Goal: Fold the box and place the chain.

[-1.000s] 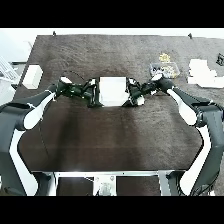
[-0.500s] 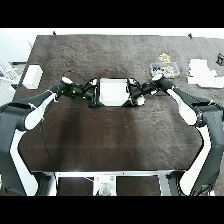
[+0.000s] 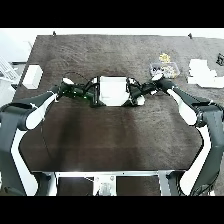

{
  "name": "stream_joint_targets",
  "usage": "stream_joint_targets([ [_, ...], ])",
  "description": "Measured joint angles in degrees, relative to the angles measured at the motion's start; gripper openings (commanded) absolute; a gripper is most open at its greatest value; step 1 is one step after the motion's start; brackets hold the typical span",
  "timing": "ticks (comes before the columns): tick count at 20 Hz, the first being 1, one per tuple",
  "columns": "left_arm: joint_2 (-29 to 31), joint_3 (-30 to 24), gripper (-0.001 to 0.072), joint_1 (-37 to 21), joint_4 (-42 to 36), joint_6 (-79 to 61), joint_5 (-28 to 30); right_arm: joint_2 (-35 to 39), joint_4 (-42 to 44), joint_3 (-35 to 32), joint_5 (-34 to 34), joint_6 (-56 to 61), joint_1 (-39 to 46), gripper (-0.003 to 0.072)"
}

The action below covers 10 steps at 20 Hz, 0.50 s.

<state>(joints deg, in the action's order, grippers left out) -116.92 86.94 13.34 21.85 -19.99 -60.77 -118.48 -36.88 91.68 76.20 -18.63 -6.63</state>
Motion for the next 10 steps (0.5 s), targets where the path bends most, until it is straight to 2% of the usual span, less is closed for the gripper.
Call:
stream_joint_targets([
  [6,-0.2,0.0,0.0702,0.0,-0.3,0.9,1.0,0.0,0.0,0.0,0.0,0.0,0.0,0.0592],
  [7,-0.2,0.0,0.0676,0.0,-0.3,0.9,1.2,0.0,0.0,0.0,0.0,0.0,0.0,0.0592],
  [8,-0.2,0.0,0.0577,0.0,-0.2,0.9,1.3,0.0,0.0,0.0,0.0,0.0,0.0,0.0592],
  [9,-0.2,0.0,0.0532,0.0,0.0,0.9,1.2,0.0,0.0,0.0,0.0,0.0,0.0,0.0592],
  [10,-0.2,0.0,0.0532,0.0,0.0,0.9,1.2,0.0,0.0,0.0,0.0,0.0,0.0,0.0592],
])
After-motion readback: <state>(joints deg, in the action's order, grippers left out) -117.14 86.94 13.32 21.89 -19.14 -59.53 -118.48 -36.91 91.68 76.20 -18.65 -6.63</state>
